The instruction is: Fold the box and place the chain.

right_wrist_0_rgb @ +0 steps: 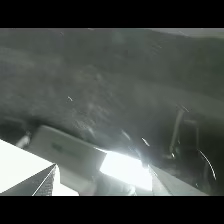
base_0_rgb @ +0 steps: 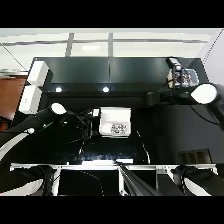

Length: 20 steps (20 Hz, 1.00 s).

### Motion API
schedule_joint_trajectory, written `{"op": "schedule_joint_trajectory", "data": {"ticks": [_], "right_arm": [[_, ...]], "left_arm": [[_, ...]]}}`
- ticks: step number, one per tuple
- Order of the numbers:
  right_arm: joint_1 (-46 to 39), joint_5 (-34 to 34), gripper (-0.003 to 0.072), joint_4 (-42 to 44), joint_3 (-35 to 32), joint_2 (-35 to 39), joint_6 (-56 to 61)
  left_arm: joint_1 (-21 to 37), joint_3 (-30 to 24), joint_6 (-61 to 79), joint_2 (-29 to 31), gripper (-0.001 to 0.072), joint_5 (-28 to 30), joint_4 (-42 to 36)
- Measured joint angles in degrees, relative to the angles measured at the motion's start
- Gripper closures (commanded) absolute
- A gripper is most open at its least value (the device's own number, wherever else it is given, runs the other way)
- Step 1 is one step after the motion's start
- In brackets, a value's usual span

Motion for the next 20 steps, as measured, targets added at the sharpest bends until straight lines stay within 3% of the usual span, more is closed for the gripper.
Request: {"op": "schedule_joint_trajectory", "data": {"ticks": [4,7,13,20], "right_arm": [[2.58,-5.9,-0.0034,7.15,2.25,-7.93,-9.64],[3.76,-6.54,-0.0034,12.5,3.3,-12.17,-20.9],[5.07,2.8,-0.0034,16.37,3.87,-14.71,-38.66],[7.17,9.18,-0.0034,17.35,3.93,-15.08,-47.25]], "left_arm": [[0.0,0.0,-0.02,0.0,0.0252,0.02,0.02],[0.0,0.0,-0.02,0.0,0.0252,0.04,0.04],[0.0,0.0,-0.09,0.0,0.0252,0.11,0.07],[0.0,0.0,-0.11,0.0,0.0251,0.24,0.09]]}}
